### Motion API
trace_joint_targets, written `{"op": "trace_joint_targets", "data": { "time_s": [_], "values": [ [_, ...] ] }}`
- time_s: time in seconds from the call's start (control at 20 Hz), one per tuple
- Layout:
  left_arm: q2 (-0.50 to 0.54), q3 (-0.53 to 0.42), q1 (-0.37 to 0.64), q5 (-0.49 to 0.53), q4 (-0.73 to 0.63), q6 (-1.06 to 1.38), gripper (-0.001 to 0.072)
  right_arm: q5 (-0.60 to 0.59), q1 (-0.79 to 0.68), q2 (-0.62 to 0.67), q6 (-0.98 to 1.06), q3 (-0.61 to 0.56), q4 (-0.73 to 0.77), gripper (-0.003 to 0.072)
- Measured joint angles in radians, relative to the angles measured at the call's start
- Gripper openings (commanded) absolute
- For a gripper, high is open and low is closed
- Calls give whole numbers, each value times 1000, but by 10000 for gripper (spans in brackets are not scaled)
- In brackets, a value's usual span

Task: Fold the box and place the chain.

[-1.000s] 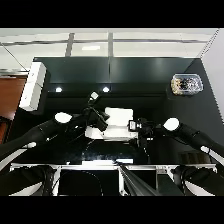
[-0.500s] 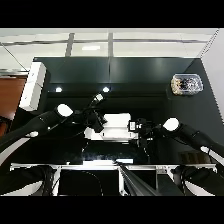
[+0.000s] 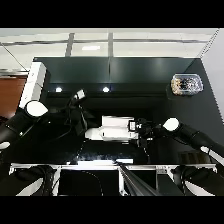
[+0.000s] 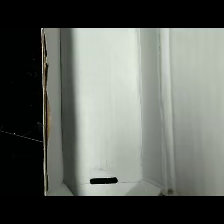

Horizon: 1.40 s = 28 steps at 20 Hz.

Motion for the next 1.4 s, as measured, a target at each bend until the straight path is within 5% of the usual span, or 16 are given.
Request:
{"op": "trace_joint_targets", "data": {
  "time_s": [0.35,0.6,0.65,0.7,0.75,1.4],
  "values": [
    [-15,-83,-120,190,93,212,676,0,0,0,0,0,0,309],
    [-64,-92,-200,225,114,248,618,0,0,0,0,0,1,309],
    [-68,-93,-210,228,109,251,554,0,0,0,0,0,1,309],
    [-72,-93,-220,227,100,252,320,0,0,0,0,0,1,309],
    [-77,-94,-226,231,86,253,200,0,0,0,0,0,1,309],
    [-156,-94,-244,264,-166,263,164,0,0,0,0,0,1,310]
  ]
}}
